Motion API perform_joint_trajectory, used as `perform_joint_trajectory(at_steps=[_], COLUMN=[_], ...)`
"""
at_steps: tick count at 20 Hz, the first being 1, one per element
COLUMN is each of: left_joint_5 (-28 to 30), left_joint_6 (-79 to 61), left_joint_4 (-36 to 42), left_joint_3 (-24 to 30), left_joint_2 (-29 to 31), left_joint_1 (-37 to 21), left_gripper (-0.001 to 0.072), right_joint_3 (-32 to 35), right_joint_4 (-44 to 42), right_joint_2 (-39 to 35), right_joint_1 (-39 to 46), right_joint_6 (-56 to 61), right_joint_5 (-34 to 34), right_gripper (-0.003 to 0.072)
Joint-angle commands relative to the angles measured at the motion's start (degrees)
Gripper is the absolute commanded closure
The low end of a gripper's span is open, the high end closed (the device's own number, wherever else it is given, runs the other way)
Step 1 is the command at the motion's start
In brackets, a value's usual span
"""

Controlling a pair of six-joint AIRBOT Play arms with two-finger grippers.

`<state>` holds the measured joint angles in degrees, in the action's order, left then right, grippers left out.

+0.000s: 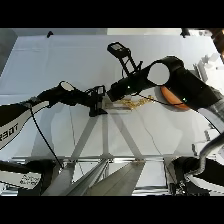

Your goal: Fold the box and place the chain.

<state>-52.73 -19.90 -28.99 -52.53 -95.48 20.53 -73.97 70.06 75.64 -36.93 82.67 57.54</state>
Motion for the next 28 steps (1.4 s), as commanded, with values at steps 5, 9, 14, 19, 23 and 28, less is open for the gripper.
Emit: perform_joint_trajectory(at_steps=[5,9,14,19,23,28], left_joint_5=[0.0,0.0,0.0,0.0,0.0,0.0], left_joint_6=[0.0,0.0,0.0,0.0,0.0,0.0], left_joint_4=[0.0,0.0,0.0,0.0,0.0,0.0], left_joint_3=[0.0,0.0,0.0,0.0,0.0,0.0], left_joint_2=[0.0,0.0,0.0,0.0,0.0,0.0], left_joint_1=[0.0,0.0,0.0,0.0,0.0,0.0], left_gripper=[0.0453,0.0453,0.0453,0.0453,0.0453,0.0453], right_joint_3=[0.1,0.1,0.1,0.1,0.1,4.4], right_joint_4=[7.7,7.7,5.6,5.5,6.2,4.9], right_joint_2=[8.2,12.2,10.9,3.4,-1.2,-1.3], right_joint_1=[0.0,0.0,0.0,0.1,5.6,18.0], right_joint_6=[1.5,1.5,-5.1,-17.0,-29.7,-46.1], right_joint_5=[1.4,2.3,3.4,8.7,14.4,14.3], right_gripper=[0.068,0.0679,0.0383,0.0384,0.0364,0.0257])
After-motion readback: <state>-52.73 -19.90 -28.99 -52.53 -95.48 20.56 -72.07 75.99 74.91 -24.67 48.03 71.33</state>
